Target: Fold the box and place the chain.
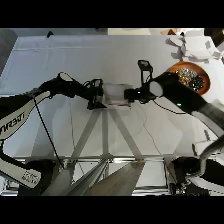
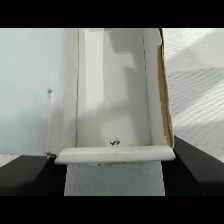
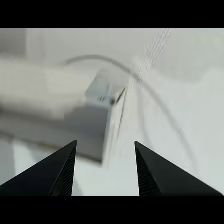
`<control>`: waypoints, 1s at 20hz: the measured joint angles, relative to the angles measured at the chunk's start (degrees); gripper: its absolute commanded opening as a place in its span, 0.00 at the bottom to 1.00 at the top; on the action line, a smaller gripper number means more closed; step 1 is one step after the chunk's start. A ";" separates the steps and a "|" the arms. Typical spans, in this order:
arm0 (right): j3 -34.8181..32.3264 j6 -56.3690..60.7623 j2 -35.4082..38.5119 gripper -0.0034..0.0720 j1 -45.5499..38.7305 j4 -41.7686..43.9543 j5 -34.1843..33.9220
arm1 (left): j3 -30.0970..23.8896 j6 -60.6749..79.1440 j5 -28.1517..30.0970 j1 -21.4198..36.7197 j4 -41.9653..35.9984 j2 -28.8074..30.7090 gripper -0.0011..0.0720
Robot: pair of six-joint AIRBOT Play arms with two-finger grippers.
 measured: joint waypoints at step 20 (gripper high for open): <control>0.63 -16.94 -2.64 0.96 -47.01 -0.35 -5.92 | 0.00 -0.02 -0.02 0.00 -0.02 0.00 0.31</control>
